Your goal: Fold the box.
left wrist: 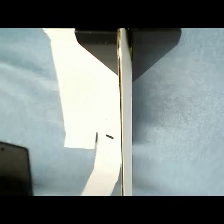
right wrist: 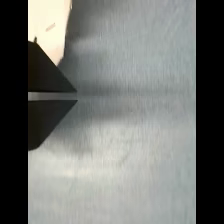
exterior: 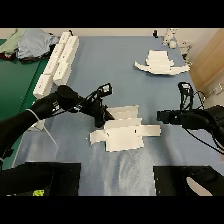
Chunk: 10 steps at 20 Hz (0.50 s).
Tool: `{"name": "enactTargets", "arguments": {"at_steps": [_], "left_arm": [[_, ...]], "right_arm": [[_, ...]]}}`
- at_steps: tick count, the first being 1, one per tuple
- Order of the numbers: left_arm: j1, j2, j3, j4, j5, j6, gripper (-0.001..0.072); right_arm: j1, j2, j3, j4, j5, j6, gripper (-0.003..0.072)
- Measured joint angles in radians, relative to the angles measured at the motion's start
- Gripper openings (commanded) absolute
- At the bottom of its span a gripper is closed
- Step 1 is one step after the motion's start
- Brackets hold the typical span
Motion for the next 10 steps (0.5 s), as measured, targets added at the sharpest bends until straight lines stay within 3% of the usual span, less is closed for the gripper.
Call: {"name": "enactTargets", "arguments": {"at_steps": [3, 10], "left_arm": [[-0.021, 0.025, -0.044, -0.017, 0.052, 0.05, 0.0011], [-0.086, 0.039, -0.068, -0.028, 0.098, 0.106, 0.0011]], "right_arm": [[0.015, 0.002, 0.011, 0.122, 0.002, -0.072, 0.0036], [0.027, -0.006, 0.008, 0.219, -0.087, -0.122, 0.0005]]}}
